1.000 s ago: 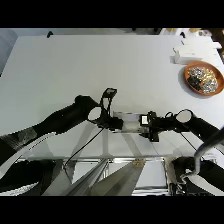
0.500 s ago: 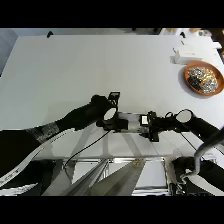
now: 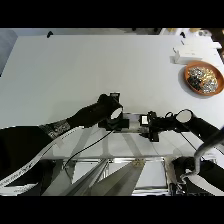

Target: Fold the box and place the chain.

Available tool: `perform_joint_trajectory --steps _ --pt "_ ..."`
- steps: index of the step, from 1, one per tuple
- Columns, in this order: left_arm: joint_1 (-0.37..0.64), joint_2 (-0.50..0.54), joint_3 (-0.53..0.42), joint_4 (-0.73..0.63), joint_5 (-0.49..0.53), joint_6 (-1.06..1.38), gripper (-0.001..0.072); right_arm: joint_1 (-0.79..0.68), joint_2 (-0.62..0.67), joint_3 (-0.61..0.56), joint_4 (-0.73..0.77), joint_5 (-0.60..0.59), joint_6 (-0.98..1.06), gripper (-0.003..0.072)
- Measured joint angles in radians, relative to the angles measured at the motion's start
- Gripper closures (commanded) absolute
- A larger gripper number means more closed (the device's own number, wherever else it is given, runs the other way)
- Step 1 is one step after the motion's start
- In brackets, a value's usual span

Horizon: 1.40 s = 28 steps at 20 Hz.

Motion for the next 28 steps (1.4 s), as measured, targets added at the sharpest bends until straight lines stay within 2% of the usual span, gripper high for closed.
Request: perform_joint_trajectory --steps 2,3,4,9,10,12,13,14,16,17,18,20,24,25,27,28 --pt "-0.004 -0.008 0.006 0.001 -0.004 -0.022 0.0582 0.000 0.000 0.000 0.000 0.001 0.000 0.0280" --pt "-0.005 -0.011 0.008 0.000 -0.005 -0.028 0.0623 0.000 0.000 0.000 0.000 0.000 0.000 0.0280" --pt "-0.006 -0.013 0.009 0.002 -0.010 -0.034 0.0709 0.000 0.000 0.000 0.000 0.001 0.000 0.0280" --pt "-0.007 -0.017 0.012 0.002 -0.021 -0.047 0.0697 0.000 0.000 0.000 -0.001 0.000 0.000 0.0280" --pt "-0.007 -0.018 0.012 0.000 -0.022 -0.048 0.0653 0.000 0.000 0.000 -0.001 0.000 0.000 0.0280" --pt "-0.007 -0.020 0.011 -0.010 -0.022 -0.048 0.0449 0.000 0.000 0.000 0.000 0.000 0.000 0.0280" --pt "-0.006 -0.019 0.012 -0.013 -0.023 -0.046 0.0422 0.000 0.000 0.000 0.000 0.000 0.001 0.0280" --pt "-0.005 -0.019 0.012 -0.009 -0.023 -0.042 0.0424 0.000 0.000 0.000 0.000 0.000 0.001 0.0280" --pt "-0.002 -0.019 0.012 -0.004 -0.027 -0.035 0.0447 0.000 0.000 0.000 0.000 0.000 0.001 0.0280" --pt "-0.001 -0.019 0.012 -0.005 -0.029 -0.034 0.0492 0.000 0.000 0.000 0.000 0.000 0.001 0.0280" --pt "0.000 -0.019 0.012 -0.004 -0.029 -0.032 0.0598 0.000 0.000 0.000 0.000 0.000 0.001 0.0280" --pt "0.001 -0.019 0.012 0.006 -0.031 -0.031 0.0690 0.000 0.000 0.000 0.000 0.000 0.001 0.0280" --pt "0.001 -0.019 0.012 0.010 -0.032 -0.032 0.0706 0.000 0.000 0.000 0.000 0.000 0.000 0.0280" --pt "0.001 -0.019 0.012 0.010 -0.032 -0.033 0.0665 0.000 0.000 0.000 0.000 -0.001 0.000 0.0280" --pt "0.001 -0.019 0.012 0.013 -0.032 -0.035 0.0412 0.000 0.000 0.000 0.000 -0.001 0.000 0.0280" --pt "0.002 -0.018 0.012 0.013 -0.034 -0.030 0.0350 0.000 0.000 0.000 0.000 -0.001 0.000 0.0280"
